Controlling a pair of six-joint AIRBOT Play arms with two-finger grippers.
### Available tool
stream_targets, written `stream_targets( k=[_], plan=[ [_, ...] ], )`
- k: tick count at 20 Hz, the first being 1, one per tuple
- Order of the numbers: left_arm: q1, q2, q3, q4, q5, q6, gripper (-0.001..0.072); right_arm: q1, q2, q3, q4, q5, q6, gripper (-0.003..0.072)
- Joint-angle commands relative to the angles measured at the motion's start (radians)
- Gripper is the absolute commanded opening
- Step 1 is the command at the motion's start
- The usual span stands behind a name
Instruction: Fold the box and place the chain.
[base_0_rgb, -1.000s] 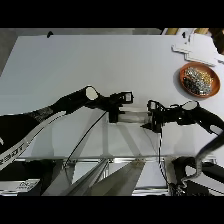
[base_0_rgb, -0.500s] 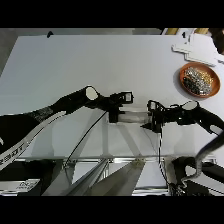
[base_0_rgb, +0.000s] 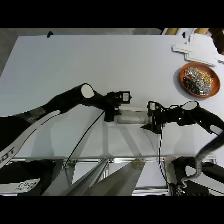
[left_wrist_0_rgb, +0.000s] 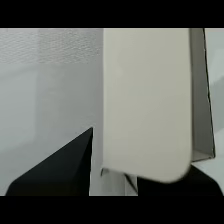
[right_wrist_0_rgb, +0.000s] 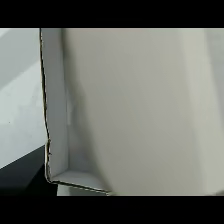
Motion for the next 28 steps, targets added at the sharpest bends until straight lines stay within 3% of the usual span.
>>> stream_targets(
  k=[1,2,3,4,5,8,10,14,16,18,24,28],
  plan=[
    [0.037,0.087,0.001,0.143,-0.105,-0.123,0.0288,0.000,0.001,0.001,0.002,-0.004,0.002,0.0337],
    [0.047,0.120,0.001,0.168,-0.143,-0.156,0.0264,0.000,0.001,0.001,0.002,-0.004,0.002,0.0337],
    [0.053,0.153,0.001,0.179,-0.179,-0.182,0.0183,0.000,0.001,0.001,0.002,-0.004,0.002,0.0337],
    [0.053,0.186,0.001,0.183,-0.216,-0.193,0.0033,0.000,0.001,0.001,0.002,-0.004,0.002,0.0337],
    [0.046,0.219,0.001,0.175,-0.254,-0.192,0.0001,0.000,0.001,0.001,0.002,-0.004,0.002,0.0337],
    [-0.034,0.280,0.001,0.122,-0.262,-0.210,0.0001,0.000,0.001,0.001,0.002,-0.004,0.002,0.0337],
    [-0.107,0.274,0.001,0.100,-0.187,-0.211,0.0004,0.000,0.001,0.001,0.002,-0.004,0.002,0.0337],
    [-0.201,0.204,0.001,0.001,0.138,-0.212,0.0002,0.000,0.001,0.001,0.002,-0.004,0.002,0.0337],
    [-0.196,0.153,0.001,-0.062,0.299,-0.236,0.0002,0.000,0.001,0.001,0.002,-0.004,0.002,0.0337],
    [-0.175,0.103,0.001,-0.066,0.387,-0.316,0.0002,0.000,0.001,0.001,0.002,-0.004,0.002,0.0337],
    [-0.115,-0.042,0.001,-0.066,0.407,-0.489,0.0003,0.000,0.001,0.001,0.002,-0.004,0.002,0.0337],
    [-0.113,-0.035,0.001,-0.066,0.394,-0.492,0.0004,0.000,0.001,0.001,0.002,-0.004,0.002,0.0337]
  ],
)
